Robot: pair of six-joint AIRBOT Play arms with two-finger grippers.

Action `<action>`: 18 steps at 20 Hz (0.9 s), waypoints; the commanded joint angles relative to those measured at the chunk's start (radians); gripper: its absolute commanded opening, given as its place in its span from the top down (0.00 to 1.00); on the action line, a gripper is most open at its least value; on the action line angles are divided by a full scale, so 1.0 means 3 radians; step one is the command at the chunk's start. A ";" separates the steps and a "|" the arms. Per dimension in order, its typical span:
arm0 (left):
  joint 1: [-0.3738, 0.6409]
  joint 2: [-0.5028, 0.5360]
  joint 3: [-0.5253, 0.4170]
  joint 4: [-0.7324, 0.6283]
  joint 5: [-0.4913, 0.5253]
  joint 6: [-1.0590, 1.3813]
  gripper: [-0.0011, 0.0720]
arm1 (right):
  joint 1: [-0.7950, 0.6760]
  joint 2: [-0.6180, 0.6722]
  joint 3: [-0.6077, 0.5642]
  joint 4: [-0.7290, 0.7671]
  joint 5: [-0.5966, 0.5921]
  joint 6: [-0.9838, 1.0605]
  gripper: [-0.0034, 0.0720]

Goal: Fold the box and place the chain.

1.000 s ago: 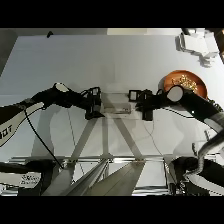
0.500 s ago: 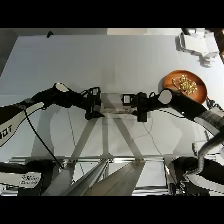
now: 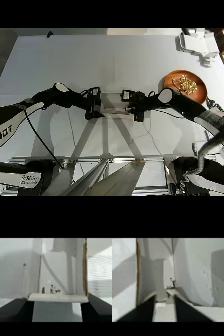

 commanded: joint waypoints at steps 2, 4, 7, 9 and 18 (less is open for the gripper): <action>0.0000 0.0000 -0.0003 0.0000 0.0001 0.0000 0.45 | 0.0003 -0.0003 0.0000 0.0145 0.0004 0.0000 0.33; 0.0000 0.0000 -0.0003 0.0000 0.0001 0.0000 0.45 | 0.0003 -0.0003 0.0000 0.0139 0.0005 0.0000 0.38; 0.0000 0.0000 -0.0003 0.0000 0.0001 0.0000 0.45 | 0.0001 0.0023 0.0000 0.0123 0.0033 0.0005 0.95; 0.0000 0.0000 -0.0003 0.0000 0.0001 0.0000 0.45 | -0.0018 0.0148 0.0000 0.0072 0.0025 0.0047 0.94; 0.0000 0.0000 -0.0003 0.0000 0.0001 0.0000 0.45 | -0.0689 0.1371 -0.0107 -0.1078 0.0188 0.2178 0.94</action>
